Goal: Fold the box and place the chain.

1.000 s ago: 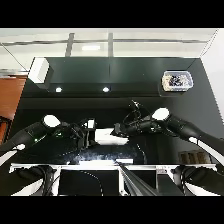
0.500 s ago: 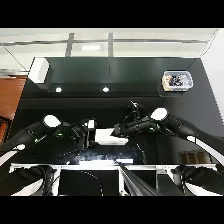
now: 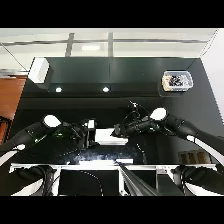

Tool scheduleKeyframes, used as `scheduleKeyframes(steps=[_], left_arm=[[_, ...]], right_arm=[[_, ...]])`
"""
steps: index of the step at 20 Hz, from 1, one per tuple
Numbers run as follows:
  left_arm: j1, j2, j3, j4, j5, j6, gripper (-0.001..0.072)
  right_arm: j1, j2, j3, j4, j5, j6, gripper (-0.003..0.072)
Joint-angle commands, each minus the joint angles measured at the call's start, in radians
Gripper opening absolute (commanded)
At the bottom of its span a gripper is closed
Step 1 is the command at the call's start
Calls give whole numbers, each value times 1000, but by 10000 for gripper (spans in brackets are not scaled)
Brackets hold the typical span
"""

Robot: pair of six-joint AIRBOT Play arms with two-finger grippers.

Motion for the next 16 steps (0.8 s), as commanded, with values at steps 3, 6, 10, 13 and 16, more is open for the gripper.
scheduleKeyframes(steps=[3, 6, 10, 13, 16], left_arm=[[0, -1, 1, 0, -1, 0, 292], [0, -1, 1, 0, -1, 0, 292], [0, 0, 1, 0, -2, 0, 291], [1, 21, 1, 1, 0, 0, 325], [2, 84, 1, 61, 0, -40, 710]], right_arm=[[-3, 37, 2, 3, 25, -17, 10], [-32, 120, 3, 4, 46, -16, 10], [-150, 270, 3, 3, 104, -17, 10], [-301, 359, 31, -53, 160, -16, 10], [-441, 396, 79, -122, 238, -16, 10]])
